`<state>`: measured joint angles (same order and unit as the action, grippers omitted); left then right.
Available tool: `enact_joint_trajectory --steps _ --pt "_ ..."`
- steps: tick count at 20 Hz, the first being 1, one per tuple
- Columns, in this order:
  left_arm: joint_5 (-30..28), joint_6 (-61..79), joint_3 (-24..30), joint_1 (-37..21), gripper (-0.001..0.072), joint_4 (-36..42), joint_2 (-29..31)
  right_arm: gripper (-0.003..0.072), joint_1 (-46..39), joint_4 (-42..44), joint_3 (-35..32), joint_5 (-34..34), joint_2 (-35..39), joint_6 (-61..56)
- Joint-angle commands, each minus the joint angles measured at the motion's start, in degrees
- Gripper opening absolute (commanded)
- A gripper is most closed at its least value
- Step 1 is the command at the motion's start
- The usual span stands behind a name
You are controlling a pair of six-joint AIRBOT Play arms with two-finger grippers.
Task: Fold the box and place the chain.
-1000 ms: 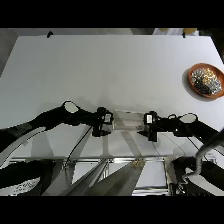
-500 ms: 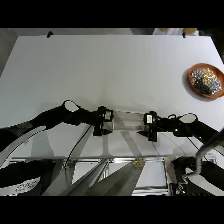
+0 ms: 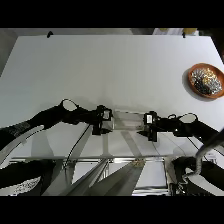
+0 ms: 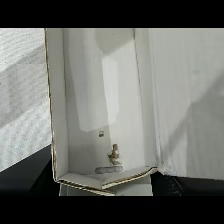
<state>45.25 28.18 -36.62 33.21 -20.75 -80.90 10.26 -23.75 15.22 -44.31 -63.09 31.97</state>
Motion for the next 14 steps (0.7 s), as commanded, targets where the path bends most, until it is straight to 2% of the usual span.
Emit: enact_joint_trajectory --steps 1,9,14 --pt "-1.9 3.0 0.0 1.4 0.07 0.9 -0.7 0.0319 0.0 0.0 0.0 0.0 0.0 0.0" --pt "-2.9 2.9 -0.1 1.5 0.0696 4.9 -1.0 0.0319 0.0 0.0 0.0 0.0 0.0 0.0" --pt "-2.2 0.4 -1.3 1.6 0.0696 4.5 -3.7 0.0319 0.0 0.0 0.0 0.0 0.0 0.0"
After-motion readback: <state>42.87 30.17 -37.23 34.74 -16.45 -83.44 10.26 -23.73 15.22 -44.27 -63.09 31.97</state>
